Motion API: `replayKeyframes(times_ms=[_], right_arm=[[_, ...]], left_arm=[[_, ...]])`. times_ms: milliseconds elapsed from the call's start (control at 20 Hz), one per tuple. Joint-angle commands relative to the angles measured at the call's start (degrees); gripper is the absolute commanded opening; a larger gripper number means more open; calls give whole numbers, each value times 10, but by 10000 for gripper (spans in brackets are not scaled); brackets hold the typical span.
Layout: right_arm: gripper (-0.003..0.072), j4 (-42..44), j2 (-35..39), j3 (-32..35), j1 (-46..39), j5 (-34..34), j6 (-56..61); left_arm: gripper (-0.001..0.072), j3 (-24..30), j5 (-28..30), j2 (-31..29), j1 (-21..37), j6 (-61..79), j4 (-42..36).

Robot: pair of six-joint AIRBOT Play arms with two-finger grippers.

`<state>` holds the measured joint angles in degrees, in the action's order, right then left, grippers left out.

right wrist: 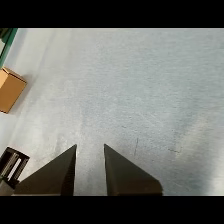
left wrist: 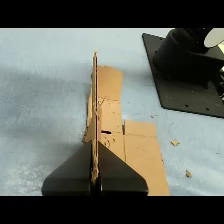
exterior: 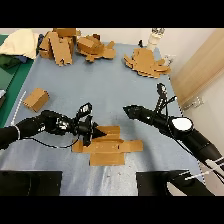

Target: Fold the box.

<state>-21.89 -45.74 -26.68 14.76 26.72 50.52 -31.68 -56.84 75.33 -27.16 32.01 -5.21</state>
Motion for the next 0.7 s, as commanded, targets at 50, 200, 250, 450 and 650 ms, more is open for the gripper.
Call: replayKeyframes(times_ms=[50,200,250,450,650], right_arm=[[268,-2,0,0,0,0,0],[267,-3,0,0,0,0,0],[268,-3,0,0,0,0,0],[271,23,0,0,0,-9,34],[244,-67,2,-28,-1,27,54]], left_arm=[[12,0,-6,0,0,-20,7],[12,0,-5,0,0,-20,7],[12,0,0,0,0,-20,7],[12,0,8,0,0,-20,6],[12,0,8,0,0,-20,5]])
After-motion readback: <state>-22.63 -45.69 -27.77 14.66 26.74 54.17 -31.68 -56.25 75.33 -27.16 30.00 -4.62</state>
